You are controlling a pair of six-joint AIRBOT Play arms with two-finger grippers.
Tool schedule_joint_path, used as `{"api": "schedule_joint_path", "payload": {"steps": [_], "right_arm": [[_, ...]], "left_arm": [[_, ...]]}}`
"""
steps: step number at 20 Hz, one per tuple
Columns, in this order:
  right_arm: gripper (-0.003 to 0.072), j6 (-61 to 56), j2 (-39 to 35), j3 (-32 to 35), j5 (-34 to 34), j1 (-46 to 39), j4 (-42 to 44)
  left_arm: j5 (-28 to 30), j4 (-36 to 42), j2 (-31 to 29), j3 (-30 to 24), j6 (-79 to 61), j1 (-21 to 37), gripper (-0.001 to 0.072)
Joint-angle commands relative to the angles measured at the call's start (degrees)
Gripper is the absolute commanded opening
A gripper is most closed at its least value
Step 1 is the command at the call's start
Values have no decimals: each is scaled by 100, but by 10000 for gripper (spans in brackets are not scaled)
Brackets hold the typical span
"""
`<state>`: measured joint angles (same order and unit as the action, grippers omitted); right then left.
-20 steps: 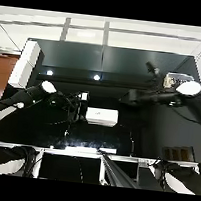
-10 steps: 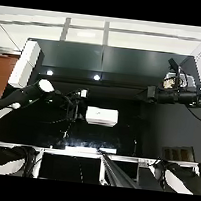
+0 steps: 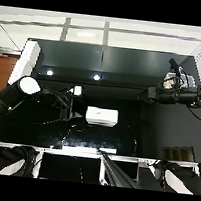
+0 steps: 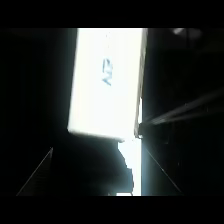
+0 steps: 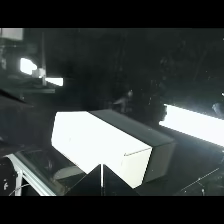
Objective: Fold the box and place the chain.
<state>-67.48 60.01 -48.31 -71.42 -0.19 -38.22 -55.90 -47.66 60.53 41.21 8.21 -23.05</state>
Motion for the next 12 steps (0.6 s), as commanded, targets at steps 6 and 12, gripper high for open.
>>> {"api": "schedule_joint_path", "payload": {"steps": [6,12], "right_arm": [[26,42,-2,-2,96,0,-50],[26,42,-2,0,98,2,-149]], "left_arm": [[1596,852,800,42,358,-1067,708],[1438,1082,1043,221,-57,-1193,707]]}}
